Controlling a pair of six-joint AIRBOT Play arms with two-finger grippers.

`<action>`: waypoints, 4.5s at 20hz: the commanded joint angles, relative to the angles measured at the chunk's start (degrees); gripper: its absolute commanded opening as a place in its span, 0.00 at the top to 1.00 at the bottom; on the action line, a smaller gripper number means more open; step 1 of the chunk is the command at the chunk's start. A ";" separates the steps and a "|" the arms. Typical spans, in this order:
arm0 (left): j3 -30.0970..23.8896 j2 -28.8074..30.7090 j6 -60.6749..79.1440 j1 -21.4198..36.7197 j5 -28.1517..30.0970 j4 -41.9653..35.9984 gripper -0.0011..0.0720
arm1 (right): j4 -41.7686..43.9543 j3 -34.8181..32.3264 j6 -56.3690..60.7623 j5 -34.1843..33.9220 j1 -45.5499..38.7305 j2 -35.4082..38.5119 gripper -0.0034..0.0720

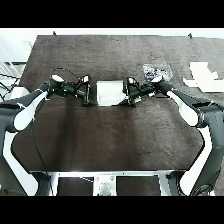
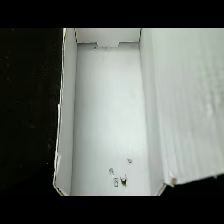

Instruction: Fold the box and place the chain.

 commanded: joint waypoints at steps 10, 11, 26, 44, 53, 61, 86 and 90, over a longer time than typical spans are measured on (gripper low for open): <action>0.04 -1.60 1.33 -0.94 2.99 -2.43 0.01 | 0.02 0.02 0.02 0.00 0.04 0.00 0.22; 0.04 -1.60 1.84 -0.94 3.06 -2.49 0.01 | 0.02 0.02 0.02 0.00 0.04 0.00 0.22; 2.05 -4.33 3.48 -1.05 2.43 -4.48 0.01 | 0.02 0.02 0.02 0.00 0.04 0.00 0.22; 2.05 -4.39 4.24 -2.27 4.17 -2.47 0.28 | 0.02 0.02 0.02 0.00 0.04 0.00 0.22; 2.05 -4.39 4.07 -2.27 4.13 -2.49 0.28 | 0.02 0.02 0.02 0.00 0.04 0.00 0.22; 2.05 -4.39 4.13 -2.29 4.09 -2.73 0.28 | 0.02 0.02 0.02 0.00 0.04 0.00 0.22; 2.05 -4.39 4.11 -2.29 4.09 -2.91 0.28 | -7.61 0.09 6.16 1.53 -1.95 2.95 0.00; 2.05 -4.39 4.11 -2.27 4.09 -2.91 0.28 | -8.02 0.09 7.96 1.55 -5.33 6.38 0.00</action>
